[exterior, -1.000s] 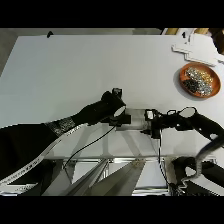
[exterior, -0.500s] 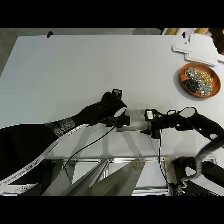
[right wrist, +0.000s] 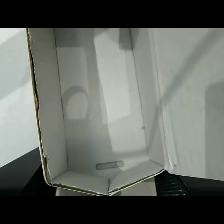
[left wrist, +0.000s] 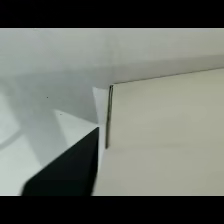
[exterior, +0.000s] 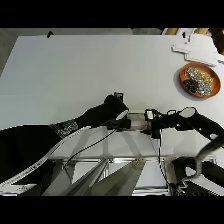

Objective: Fold the box and place the chain.

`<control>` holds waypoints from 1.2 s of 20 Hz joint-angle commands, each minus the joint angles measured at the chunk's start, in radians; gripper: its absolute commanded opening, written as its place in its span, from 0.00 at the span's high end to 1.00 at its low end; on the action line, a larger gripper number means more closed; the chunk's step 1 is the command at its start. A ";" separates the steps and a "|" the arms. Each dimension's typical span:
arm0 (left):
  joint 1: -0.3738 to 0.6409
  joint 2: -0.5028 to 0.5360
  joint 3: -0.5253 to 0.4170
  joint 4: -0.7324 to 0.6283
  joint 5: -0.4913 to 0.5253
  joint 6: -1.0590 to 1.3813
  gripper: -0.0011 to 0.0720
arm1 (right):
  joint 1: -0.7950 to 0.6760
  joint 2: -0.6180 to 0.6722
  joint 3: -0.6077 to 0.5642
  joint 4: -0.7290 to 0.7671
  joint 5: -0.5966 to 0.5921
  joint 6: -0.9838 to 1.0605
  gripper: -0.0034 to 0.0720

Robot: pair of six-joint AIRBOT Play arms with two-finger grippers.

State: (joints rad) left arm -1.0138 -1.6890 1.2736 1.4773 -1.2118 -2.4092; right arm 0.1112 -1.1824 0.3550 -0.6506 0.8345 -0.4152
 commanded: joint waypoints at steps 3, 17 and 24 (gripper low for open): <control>-0.002 -0.004 0.013 0.001 -0.011 0.000 0.98 | 0.000 0.000 0.000 -0.001 0.000 -0.001 0.53; 0.082 0.130 0.013 -0.077 -0.080 0.273 0.58 | 0.000 0.000 0.000 0.000 0.000 -0.001 0.53; 0.167 0.377 -0.055 -0.224 -0.144 0.732 0.58 | 0.000 0.000 0.000 0.000 0.000 -0.001 0.53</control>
State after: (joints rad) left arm -0.8833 -1.4136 1.2587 1.3170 -1.3323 -1.9213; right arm 0.1112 -1.1824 0.3550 -0.6514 0.8345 -0.4160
